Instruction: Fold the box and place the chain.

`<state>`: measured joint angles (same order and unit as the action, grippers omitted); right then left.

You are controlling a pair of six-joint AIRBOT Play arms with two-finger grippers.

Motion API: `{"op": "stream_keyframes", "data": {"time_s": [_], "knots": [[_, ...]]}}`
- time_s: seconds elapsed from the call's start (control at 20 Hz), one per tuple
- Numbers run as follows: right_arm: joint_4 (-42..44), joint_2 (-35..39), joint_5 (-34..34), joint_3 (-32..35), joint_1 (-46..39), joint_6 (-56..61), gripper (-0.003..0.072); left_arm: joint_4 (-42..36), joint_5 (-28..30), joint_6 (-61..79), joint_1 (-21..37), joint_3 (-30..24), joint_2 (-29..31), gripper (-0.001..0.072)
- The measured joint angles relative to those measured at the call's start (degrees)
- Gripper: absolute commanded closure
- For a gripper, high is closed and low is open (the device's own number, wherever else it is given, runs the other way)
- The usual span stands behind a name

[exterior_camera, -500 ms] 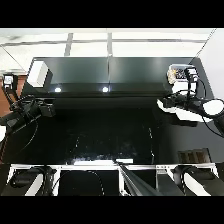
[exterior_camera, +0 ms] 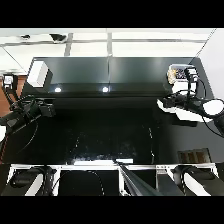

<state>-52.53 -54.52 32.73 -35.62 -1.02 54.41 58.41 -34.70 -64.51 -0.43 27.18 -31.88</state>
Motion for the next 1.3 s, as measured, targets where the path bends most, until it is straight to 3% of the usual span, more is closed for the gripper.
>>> {"op": "stream_keyframes", "data": {"time_s": [0.25, 0.45, 0.5, 0.55, 0.6, 0.75, 0.9, 1.1, 1.3], "knots": [[0.17, 0.00, 0.00, 0.00, 0.00, 0.00, 0.0677, -0.02, 0.00, 0.00, 0.00, 0.00, 0.00, 0.0683], [6.29, 0.00, -1.97, 0.02, 0.00, 0.02, 0.0675, -1.51, 2.56, -0.02, -0.02, 0.00, -0.02, 0.0683], [8.90, -0.02, -2.95, 0.02, 0.07, 0.00, 0.0572, -2.34, 3.63, -0.09, -0.04, 0.00, -0.13, 0.0621], [11.26, -0.02, -4.46, 0.02, 0.07, 0.02, 0.0037, -3.39, 4.46, -0.11, -0.07, 0.00, -0.42, 0.0280], [12.83, -0.07, -6.10, 0.02, 0.13, 0.02, -0.0034, -4.66, 5.09, -0.13, -0.07, -0.02, -0.90, 0.0000], [13.66, -0.09, -9.14, -0.37, -0.31, -1.07, -0.0034, -8.61, 2.58, -0.37, -0.07, 0.07, -4.07, -0.0002], [6.86, -1.09, -10.38, -3.04, -5.68, 0.37, -0.0034, -8.33, -2.54, -1.46, 0.00, 0.83, -7.93, -0.0002], [-2.54, -8.04, -8.22, -12.07, -24.57, 8.74, -0.0034, -3.56, -5.60, -6.43, 0.00, 1.81, -12.09, -0.0002], [-5.99, -20.68, 4.26, -26.29, -43.82, 13.81, -0.0034, -1.44, -6.84, -8.44, 0.00, 2.12, -14.97, -0.0001]]}}
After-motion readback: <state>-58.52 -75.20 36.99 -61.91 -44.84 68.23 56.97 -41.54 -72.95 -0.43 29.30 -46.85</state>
